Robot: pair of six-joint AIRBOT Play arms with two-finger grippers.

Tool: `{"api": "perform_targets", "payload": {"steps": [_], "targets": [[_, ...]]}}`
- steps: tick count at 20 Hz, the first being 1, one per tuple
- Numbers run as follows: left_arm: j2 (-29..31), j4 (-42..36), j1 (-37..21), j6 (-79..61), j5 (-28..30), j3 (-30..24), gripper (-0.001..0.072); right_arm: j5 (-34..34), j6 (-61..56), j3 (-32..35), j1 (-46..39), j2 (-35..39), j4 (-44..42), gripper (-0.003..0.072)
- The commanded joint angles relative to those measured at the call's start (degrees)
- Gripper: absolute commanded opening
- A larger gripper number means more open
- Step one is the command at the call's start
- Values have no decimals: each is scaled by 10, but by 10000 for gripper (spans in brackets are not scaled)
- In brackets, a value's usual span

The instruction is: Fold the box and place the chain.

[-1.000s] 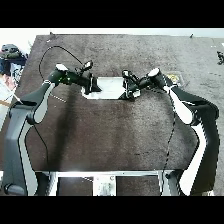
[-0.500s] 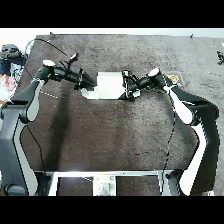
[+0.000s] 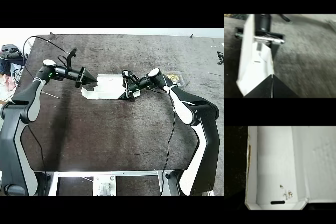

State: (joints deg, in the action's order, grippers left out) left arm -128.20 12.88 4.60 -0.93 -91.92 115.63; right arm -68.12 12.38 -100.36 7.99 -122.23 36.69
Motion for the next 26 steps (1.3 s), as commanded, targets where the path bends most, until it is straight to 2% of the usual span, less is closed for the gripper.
{"api": "perform_targets", "payload": {"steps": [1,5,8,12,15,26], "targets": [[0,3,21,27,73,0,12,0,0,0,0,0,0,422],[0,9,36,26,165,0,12,0,0,0,0,0,0,422],[0,12,37,26,207,0,12,0,0,0,0,0,0,422],[-3,55,37,30,219,-2,12,0,0,0,0,0,0,422],[-4,112,37,30,236,-25,12,0,0,0,0,0,0,421],[-5,106,37,30,236,-27,12,0,0,0,0,0,0,422]]}}
